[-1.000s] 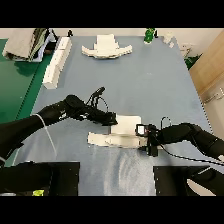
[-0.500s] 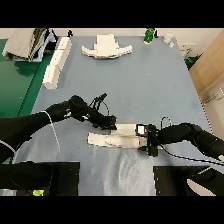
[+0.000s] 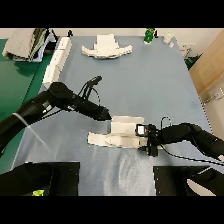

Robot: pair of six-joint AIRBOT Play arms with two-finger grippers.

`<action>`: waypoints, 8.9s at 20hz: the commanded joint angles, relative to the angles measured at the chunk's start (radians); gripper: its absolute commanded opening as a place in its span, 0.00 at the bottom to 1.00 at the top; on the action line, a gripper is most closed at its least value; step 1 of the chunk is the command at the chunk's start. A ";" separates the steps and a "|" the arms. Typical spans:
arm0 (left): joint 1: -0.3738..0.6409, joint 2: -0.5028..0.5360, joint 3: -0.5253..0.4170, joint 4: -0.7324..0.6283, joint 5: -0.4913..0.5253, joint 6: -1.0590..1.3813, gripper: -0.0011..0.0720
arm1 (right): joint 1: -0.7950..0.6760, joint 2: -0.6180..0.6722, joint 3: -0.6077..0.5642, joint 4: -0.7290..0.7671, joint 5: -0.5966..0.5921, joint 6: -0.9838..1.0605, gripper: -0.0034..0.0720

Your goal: Fold the box.

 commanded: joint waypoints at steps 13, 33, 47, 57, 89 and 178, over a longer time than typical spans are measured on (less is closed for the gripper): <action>-0.032 0.346 -0.271 0.145 0.132 0.761 0.96 | 0.000 0.001 0.000 0.000 0.000 0.000 0.80; -0.139 -0.014 -0.368 -0.279 0.315 1.403 0.34 | 0.000 0.001 0.000 0.000 0.000 0.000 0.80; -0.190 -0.039 -0.368 -0.379 0.303 1.394 0.95 | 0.000 0.001 0.000 0.000 0.000 0.000 0.80; -0.182 0.000 -0.368 -0.228 0.303 1.172 0.14 | 0.000 0.001 0.000 0.000 0.000 0.000 0.80; 0.306 0.069 -0.457 0.010 -0.027 0.074 0.03 | 0.000 0.001 0.000 0.000 0.000 0.000 0.80; -0.682 -0.416 0.309 0.980 -0.195 -1.568 0.03 | 0.000 0.001 0.000 0.000 0.000 0.000 0.80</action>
